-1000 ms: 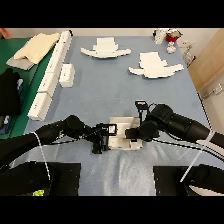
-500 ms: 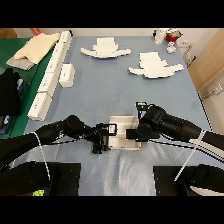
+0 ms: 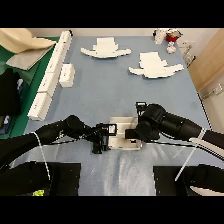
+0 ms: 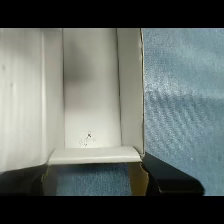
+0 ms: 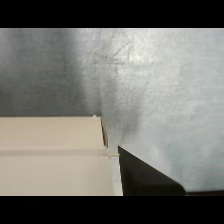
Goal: Fold the box.
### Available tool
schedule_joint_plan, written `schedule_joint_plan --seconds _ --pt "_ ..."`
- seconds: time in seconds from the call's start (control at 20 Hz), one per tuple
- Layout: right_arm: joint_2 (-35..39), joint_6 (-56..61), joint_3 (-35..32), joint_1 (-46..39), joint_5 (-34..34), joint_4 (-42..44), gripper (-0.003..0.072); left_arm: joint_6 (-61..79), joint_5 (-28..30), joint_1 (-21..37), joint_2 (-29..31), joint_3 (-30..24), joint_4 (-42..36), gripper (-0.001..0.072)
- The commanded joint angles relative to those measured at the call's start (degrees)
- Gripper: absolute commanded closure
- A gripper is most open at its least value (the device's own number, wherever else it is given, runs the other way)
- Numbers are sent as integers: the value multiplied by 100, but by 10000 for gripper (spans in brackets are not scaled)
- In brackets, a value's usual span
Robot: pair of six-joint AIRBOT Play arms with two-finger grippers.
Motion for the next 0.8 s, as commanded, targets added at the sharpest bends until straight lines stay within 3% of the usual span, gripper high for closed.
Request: schedule_joint_plan --seconds 0.0,0.25,0.35,0.4,0.55,0.65,0.75 --pt "92 -9 400 4 -734 -4 244 -2 2 2 0 2 0 269" --pt "581 -385 817 -76 -1086 -203 264 -2 2 2 0 2 2 269" --pt "730 -750 802 -315 -1572 -581 567 -2 2 2 0 2 2 269" --pt "734 -1019 772 -549 -1786 -837 669 -2 0 2 0 2 0 269" --pt "581 -1867 535 -1626 -1191 -887 683 -2 2 2 0 2 2 269" --pt "295 -2632 483 -2455 -424 -149 683 -2 2 2 0 2 2 269" --pt "-107 -3663 487 -3224 289 1276 683 -2 0 2 0 2 2 269"
